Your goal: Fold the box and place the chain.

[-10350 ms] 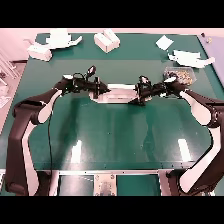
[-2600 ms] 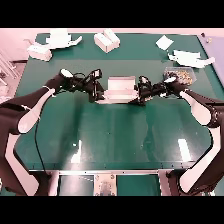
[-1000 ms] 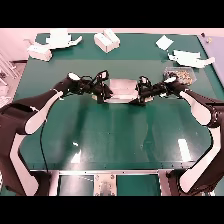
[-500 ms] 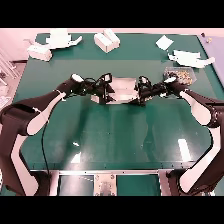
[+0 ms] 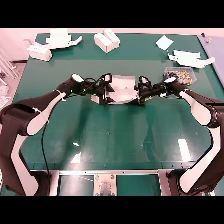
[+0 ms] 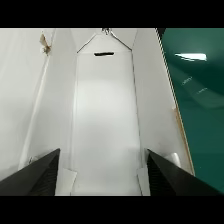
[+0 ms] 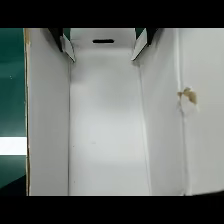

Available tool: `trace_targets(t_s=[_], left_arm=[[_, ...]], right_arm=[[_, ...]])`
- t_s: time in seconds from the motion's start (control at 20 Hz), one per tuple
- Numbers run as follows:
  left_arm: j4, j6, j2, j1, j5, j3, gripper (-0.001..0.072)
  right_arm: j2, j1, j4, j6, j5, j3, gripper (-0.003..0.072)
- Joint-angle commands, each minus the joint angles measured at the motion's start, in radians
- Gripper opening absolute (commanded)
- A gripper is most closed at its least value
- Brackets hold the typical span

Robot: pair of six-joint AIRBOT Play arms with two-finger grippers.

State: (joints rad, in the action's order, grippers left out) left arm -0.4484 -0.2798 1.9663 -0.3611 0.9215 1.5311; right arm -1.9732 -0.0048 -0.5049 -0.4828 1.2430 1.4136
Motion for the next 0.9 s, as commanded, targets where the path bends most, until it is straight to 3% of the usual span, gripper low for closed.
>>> trace_targets(t_s=[0.0,0.05,0.1,0.15,0.2,0.3,0.45,0.55,0.7,0.85], left_arm=[[0.003,-0.009,-0.009,0.000,-0.029,0.000,0.0570],[0.003,-0.009,-0.012,0.003,-0.039,0.001,0.0526],[0.003,-0.010,-0.017,0.011,-0.029,0.002,0.0237],[0.005,-0.017,-0.023,0.024,-0.009,0.003,0.0177],[0.008,-0.014,-0.029,0.041,0.015,0.005,0.0173],[0.011,-0.005,-0.043,0.084,0.114,0.015,0.0023],[0.058,0.053,-0.074,0.153,0.287,0.041,0.0022],[0.081,0.109,-0.107,0.186,0.329,0.045,0.0022],[0.076,0.293,-0.153,0.222,0.300,0.045,0.0021],[0.040,0.554,-0.169,0.262,0.201,0.045,0.0021]], right_arm=[[0.000,0.000,0.000,0.000,0.000,0.000,0.0624],[0.000,0.000,0.000,0.000,0.000,0.000,0.0624],[0.000,0.000,0.000,0.000,0.000,0.000,0.0624],[0.000,0.000,0.000,0.000,0.000,0.000,0.0624],[0.000,0.000,0.000,0.000,0.000,0.000,0.0624],[0.000,0.000,0.000,0.000,0.000,0.000,0.0624],[0.000,0.000,0.000,0.000,0.000,0.000,0.0624],[0.000,0.000,0.000,0.000,0.000,0.000,0.0624],[0.000,0.000,0.000,0.000,0.000,0.000,0.0624],[0.000,0.000,0.000,0.000,0.000,0.000,0.0624]])
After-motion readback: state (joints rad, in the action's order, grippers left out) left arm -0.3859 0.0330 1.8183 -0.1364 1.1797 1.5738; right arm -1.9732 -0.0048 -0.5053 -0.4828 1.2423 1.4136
